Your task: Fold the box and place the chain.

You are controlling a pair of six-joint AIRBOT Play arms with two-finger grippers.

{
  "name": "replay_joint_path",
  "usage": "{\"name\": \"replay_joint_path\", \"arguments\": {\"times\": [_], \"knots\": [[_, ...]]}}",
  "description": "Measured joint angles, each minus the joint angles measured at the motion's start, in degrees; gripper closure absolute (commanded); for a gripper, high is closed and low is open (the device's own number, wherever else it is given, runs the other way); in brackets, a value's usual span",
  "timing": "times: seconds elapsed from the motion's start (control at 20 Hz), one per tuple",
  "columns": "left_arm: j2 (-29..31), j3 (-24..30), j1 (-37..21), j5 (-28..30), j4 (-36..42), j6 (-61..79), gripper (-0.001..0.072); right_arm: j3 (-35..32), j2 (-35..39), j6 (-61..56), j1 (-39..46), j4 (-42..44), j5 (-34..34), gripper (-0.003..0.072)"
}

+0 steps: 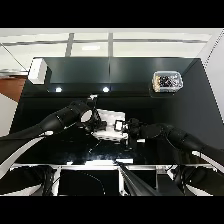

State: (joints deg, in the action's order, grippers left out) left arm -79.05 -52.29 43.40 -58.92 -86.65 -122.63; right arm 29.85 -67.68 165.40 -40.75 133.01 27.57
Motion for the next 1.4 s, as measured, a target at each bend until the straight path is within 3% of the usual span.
{"name": "replay_joint_path", "arguments": {"times": [0.1, 0.15, 0.2, 0.45, 0.75, 0.8, 0.85, 1.1, 1.15, 1.2, 1.3, 1.35, 1.4], "knots": [[-0.1, 0.0, 0.1, 0.1, 0.9, 1.0, 0.068, 0.0, 0.0, 0.0, 0.0, 0.0, 0.1, 0.0203], [-0.1, 0.0, 0.1, 0.2, 1.2, 1.4, 0.068, 0.0, 0.0, -0.1, 0.0, 0.0, 0.1, 0.0067], [-0.2, 0.0, 0.1, 0.3, 1.3, 1.9, 0.068, 0.0, 0.0, 0.0, 0.0, -0.3, 0.3, -0.0019], [0.2, 0.1, -0.6, 0.0, 1.6, 2.4, 0.068, 0.0, 3.0, -1.7, 0.0, -1.4, 1.7, -0.0013], [1.6, 2.2, -1.2, 0.4, 1.9, 1.8, 0.068, 0.0, 8.2, -7.9, 0.0, -8.7, 5.7, -0.0011], [1.7, 2.4, -1.3, 0.7, 1.8, 1.7, 0.068, 0.0, 8.5, -8.5, 0.0, -9.5, 5.5, 0.0034], [1.8, 2.5, -1.3, 0.8, 1.8, 1.6, 0.068, 0.0, 8.6, -9.0, 0.0, -10.2, 5.2, 0.018], [1.9, 2.9, -1.4, 1.2, 1.8, 1.3, 0.068, 0.0, 8.0, -9.9, 0.0, -10.3, 4.6, 0.0222], [1.9, 2.9, -1.4, 1.2, 1.8, 1.3, 0.0681, 0.0, 7.7, -10.0, 0.0, -9.5, 4.5, 0.0405], [1.9, 3.0, -1.4, 1.3, 1.8, 1.3, 0.068, 0.0, 7.6, -10.1, 0.0, -8.6, 4.5, 0.0461], [1.9, 3.0, -1.4, 1.4, 1.7, 1.3, 0.068, 0.0, 7.3, -10.3, 0.0, -6.3, 4.3, 0.048], [1.9, 3.0, -1.4, 1.5, 1.7, 1.3, 0.068, 0.0, 7.1, -10.5, 0.0, -5.4, 4.2, 0.0567], [1.9, 3.0, -1.4, 1.5, 1.7, 1.3, 0.068, 0.0, 7.0, -10.8, 0.0, -4.6, 4.1, 0.0568]]}}
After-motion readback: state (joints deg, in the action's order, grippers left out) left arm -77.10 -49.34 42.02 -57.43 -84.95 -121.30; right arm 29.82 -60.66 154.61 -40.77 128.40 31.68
